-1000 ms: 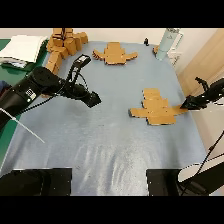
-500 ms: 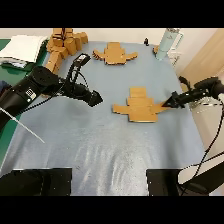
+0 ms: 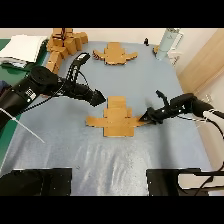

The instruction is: Fold the box.

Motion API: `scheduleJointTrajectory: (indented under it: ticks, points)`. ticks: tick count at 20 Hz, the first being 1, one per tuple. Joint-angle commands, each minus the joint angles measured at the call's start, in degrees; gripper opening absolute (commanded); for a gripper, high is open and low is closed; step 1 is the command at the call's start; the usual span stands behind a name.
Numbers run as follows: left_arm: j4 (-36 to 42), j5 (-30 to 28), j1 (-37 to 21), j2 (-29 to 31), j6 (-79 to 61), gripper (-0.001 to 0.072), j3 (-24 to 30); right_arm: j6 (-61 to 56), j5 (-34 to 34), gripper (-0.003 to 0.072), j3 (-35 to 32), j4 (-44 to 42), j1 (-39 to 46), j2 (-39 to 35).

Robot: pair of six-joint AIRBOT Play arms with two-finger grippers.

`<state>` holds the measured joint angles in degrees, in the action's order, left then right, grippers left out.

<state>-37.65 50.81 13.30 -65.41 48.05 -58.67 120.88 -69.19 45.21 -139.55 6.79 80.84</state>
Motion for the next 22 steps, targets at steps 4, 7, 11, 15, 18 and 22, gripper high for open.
scheduleJointTrajectory:
  ticks: [4, 7, 11, 15, 18, 22]
  points:
    - [1.95, 5.29, -0.07, 0.02, 0.02, 0.0665, -0.07, 0.31, 2.58, 0.0223, -0.61, -0.17, -2.97, -0.15]
    - [3.28, 7.28, -0.07, 0.02, 0.04, 0.0665, -0.07, 1.22, -0.85, 0.0221, 3.41, -0.22, -2.97, 3.02]
    - [4.48, 7.91, -0.09, 0.02, 1.05, 0.0664, -0.07, 3.13, -3.80, 0.0118, 4.83, -0.39, -4.68, 5.84]
    - [4.50, 8.13, -0.09, 0.04, 0.44, 0.0665, -0.07, 9.99, -2.95, 0.0004, 4.83, -2.12, -6.82, 6.03]
    - [4.57, 8.31, -0.09, 0.04, 1.92, 0.0665, -0.07, 16.31, -3.23, 0.0004, 3.72, -4.55, -7.78, 4.46]
    - [3.74, 11.41, -0.72, -0.83, 4.59, 0.0665, -0.07, 20.83, 2.12, 0.0004, -6.01, -9.31, -10.23, -3.28]
